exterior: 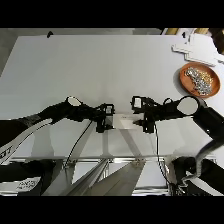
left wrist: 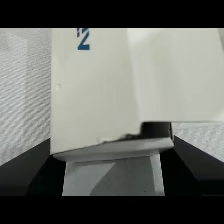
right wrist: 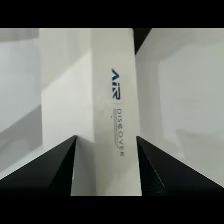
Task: Fold the box and place the chain.
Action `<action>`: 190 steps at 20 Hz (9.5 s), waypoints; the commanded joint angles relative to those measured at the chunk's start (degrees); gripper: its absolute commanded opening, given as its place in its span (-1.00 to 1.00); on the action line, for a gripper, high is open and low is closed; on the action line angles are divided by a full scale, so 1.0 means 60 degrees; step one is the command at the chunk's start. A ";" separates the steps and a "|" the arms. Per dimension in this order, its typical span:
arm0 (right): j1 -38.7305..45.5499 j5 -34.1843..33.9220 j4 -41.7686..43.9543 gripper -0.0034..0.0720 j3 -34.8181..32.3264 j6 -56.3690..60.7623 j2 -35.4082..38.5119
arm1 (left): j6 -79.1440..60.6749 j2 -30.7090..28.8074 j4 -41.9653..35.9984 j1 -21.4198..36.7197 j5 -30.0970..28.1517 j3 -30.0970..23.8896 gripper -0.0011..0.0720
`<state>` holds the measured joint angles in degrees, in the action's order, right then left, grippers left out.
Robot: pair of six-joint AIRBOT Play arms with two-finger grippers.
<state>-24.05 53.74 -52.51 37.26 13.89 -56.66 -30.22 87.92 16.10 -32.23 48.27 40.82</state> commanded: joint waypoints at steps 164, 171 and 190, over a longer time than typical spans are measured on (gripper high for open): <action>0.4455 0.1759 -0.4535 -0.86 -0.1526 0.8936 0.3231 | 1.3908 -0.4524 0.9205 0.9672 0.0772 -0.0211 -0.40; 0.4455 0.1759 -0.4535 -0.86 -0.1526 0.8936 0.3231 | 1.5478 -0.4339 0.9475 0.9672 0.2044 -0.0211 0.30; 0.4455 0.1759 -0.4535 -0.86 -0.1526 0.8936 0.3231 | 1.6047 -0.8903 0.9508 0.7898 0.2448 -0.0211 0.75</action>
<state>2.63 64.29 -79.72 28.10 67.48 -37.32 65.89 37.32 73.10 18.41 61.23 39.57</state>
